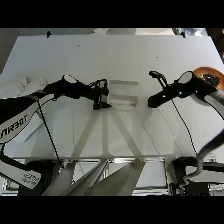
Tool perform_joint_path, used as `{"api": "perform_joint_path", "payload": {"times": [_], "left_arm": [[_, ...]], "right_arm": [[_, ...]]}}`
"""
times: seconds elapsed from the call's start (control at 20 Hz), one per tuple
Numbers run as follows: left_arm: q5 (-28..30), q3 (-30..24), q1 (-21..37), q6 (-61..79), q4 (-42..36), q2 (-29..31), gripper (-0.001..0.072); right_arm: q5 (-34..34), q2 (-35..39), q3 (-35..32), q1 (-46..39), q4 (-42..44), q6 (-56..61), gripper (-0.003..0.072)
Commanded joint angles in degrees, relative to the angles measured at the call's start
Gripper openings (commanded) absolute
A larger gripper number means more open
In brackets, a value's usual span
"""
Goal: Fold the box and place the chain.
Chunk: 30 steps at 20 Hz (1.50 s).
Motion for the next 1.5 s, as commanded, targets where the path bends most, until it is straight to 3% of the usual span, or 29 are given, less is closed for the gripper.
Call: {"api": "perform_joint_path", "payload": {"times": [0.0,0.05,0.4,0.75,0.8,0.9,1.2,1.45], "left_arm": [[0.0,0.0,0.0,0.0,0.0,0.0,0.0300],[0.0,0.0,0.0,0.0,0.0,0.0,0.0300],[0.0,0.0,0.0,0.0,0.0,0.0,0.0300],[0.0,0.0,0.0,0.0,0.0,0.0,0.0300],[0.0,0.0,0.0,0.0,0.0,0.0,0.0300],[0.0,0.0,0.0,0.0,0.0,0.0,0.0300],[0.0,0.0,0.0,0.0,0.0,0.0,0.0300],[0.0,0.0,0.0,0.0,0.0,0.0,0.0300]], "right_arm": [[1.0,-0.2,0.0,0.4,4.7,-1.7,0.0139],[1.2,-0.2,0.0,0.4,6.0,-1.7,0.0186],[2.0,-0.1,0.0,0.4,14.9,-6.3,0.0184],[2.4,-0.2,0.0,0.4,17.1,-9.1,0.0185],[2.4,-0.2,0.0,0.4,17.1,-9.2,0.0211],[1.3,-0.2,0.0,0.4,17.1,-9.0,0.0436],[-6.0,-0.2,0.0,2.3,17.0,-5.8,0.0467],[-9.9,-0.2,0.0,5.9,14.4,4.0,0.0482]]}}
